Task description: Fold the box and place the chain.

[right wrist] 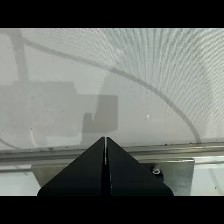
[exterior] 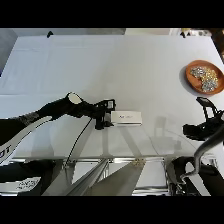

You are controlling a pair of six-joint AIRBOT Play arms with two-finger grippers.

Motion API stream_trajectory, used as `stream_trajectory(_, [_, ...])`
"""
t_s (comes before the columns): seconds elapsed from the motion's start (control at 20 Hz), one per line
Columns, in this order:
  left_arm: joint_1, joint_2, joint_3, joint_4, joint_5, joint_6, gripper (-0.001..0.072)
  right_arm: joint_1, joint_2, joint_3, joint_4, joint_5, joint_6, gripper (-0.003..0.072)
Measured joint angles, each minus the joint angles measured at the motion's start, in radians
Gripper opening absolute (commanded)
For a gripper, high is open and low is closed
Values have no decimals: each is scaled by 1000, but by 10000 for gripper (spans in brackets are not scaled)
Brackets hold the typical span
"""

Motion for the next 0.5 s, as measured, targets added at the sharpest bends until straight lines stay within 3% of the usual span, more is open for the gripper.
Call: stream_trajectory(0.5, [0, 0, 0, 0, 0, 0, 334, 0, 0, 0, 0, 6, 2, 17])
